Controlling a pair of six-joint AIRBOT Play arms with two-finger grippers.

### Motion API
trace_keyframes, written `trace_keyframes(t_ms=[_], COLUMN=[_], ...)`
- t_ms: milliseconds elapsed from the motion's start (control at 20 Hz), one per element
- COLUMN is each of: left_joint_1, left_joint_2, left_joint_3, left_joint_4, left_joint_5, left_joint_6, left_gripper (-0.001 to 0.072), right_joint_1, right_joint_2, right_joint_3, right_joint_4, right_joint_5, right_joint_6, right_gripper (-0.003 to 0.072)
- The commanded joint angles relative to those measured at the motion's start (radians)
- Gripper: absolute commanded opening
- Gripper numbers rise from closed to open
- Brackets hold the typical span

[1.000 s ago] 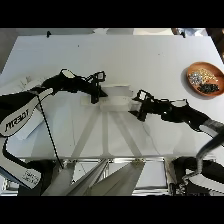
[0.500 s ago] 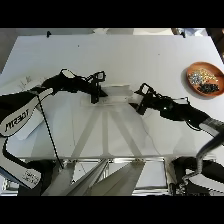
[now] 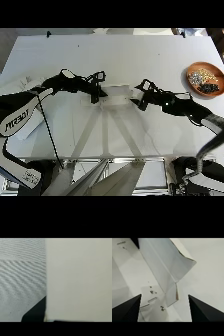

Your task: Fold the box and place the chain.

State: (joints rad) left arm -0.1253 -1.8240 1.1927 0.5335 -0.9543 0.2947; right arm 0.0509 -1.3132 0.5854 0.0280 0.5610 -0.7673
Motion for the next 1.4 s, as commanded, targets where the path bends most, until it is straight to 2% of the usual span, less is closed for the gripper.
trace_keyframes(t_ms=[0, 300, 500, 650, 900, 1150, 1350], left_joint_1=[-0.001, -0.001, -0.001, -0.001, -0.001, -0.001, -0.001], left_joint_2=[-0.001, -0.001, -0.001, -0.001, -0.001, -0.001, -0.001], left_joint_3=[0.001, 0.001, 0.001, 0.001, 0.001, 0.001, 0.001], left_joint_4=[0.001, 0.001, 0.000, 0.001, 0.000, 0.000, 0.000], left_joint_5=[0.000, 0.000, 0.000, 0.000, 0.000, 0.000, 0.000], left_joint_6=[0.000, 0.000, 0.000, 0.000, 0.000, 0.000, 0.000], left_gripper=[0.0011, 0.0011, 0.0011, 0.0011, 0.0011, 0.0011, 0.0011], right_joint_1=[-0.001, -0.040, -0.092, -0.084, -0.013, 0.035, 0.037], right_joint_2=[-0.016, -0.022, 0.065, 0.082, 0.061, -0.005, -0.023], right_joint_3=[0.011, 0.033, 0.031, 0.019, -0.030, -0.030, -0.029], right_joint_4=[-0.057, -0.077, -0.362, -0.504, -0.512, -0.325, -0.030], right_joint_5=[0.039, 0.014, 0.147, 0.249, 0.161, 0.056, 0.005], right_joint_6=[0.000, 0.054, 0.210, 0.290, 0.288, 0.284, 0.156], right_gripper=[0.0653, 0.0652, 0.0653, 0.0653, 0.0653, 0.0653, 0.0653])
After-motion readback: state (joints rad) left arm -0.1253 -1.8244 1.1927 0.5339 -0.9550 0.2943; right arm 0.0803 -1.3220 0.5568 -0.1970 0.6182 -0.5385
